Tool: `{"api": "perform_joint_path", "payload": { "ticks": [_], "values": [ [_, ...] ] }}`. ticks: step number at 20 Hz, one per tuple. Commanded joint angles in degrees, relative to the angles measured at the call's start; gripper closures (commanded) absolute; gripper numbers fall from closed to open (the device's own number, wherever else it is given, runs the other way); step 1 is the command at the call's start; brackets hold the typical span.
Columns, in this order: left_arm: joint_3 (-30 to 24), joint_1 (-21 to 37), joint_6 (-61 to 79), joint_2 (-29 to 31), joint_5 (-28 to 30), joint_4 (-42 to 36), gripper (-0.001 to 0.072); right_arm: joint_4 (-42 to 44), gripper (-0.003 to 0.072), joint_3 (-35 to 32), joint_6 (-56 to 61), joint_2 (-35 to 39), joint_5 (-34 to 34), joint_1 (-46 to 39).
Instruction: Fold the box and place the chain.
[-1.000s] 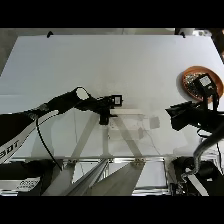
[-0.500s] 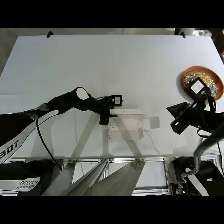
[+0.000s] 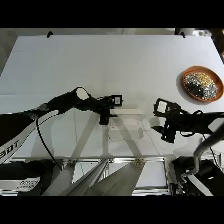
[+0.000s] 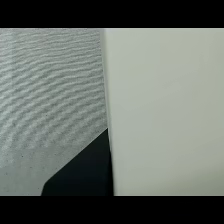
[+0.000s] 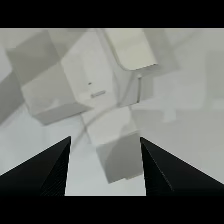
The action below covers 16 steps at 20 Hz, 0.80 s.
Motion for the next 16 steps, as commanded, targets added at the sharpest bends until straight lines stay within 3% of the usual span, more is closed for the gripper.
{"api": "perform_joint_path", "payload": {
  "ticks": [1, 2, 3, 4, 8, 11, 16],
  "values": [
    [-0.02, -0.04, 0.02, -0.02, -0.02, 0.02, 0.0698, -2.60, 0.0203, -4.13, -4.15, -0.22, 0.35, 0.90],
    [-0.02, -0.04, 0.00, -0.02, 0.00, 0.02, 0.0698, -2.91, 0.0171, -7.08, -4.17, 0.50, -1.53, 1.25],
    [-0.02, -0.04, 0.02, -0.02, 0.00, 0.02, 0.0698, -2.86, 0.0035, -10.23, -4.22, 1.27, -4.46, 2.10],
    [-0.02, -0.04, 0.00, -0.02, 0.00, 0.02, 0.0698, -2.60, -0.0015, -13.55, -4.37, 2.08, -7.96, 3.28],
    [-0.02, -0.04, 0.02, -0.02, -0.02, 0.02, 0.0698, -0.85, -0.0019, -21.57, -8.44, 3.10, -18.62, 11.15],
    [-0.02, -0.04, 0.00, -0.02, -0.02, 0.02, 0.0698, 0.04, -0.0018, -22.03, -8.11, 2.84, -26.18, 16.26],
    [-0.02, -0.04, 0.00, -0.02, 0.00, 0.02, 0.0698, 1.79, -0.0018, -22.01, -8.24, -3.52, -32.30, 17.79]
  ]
}}
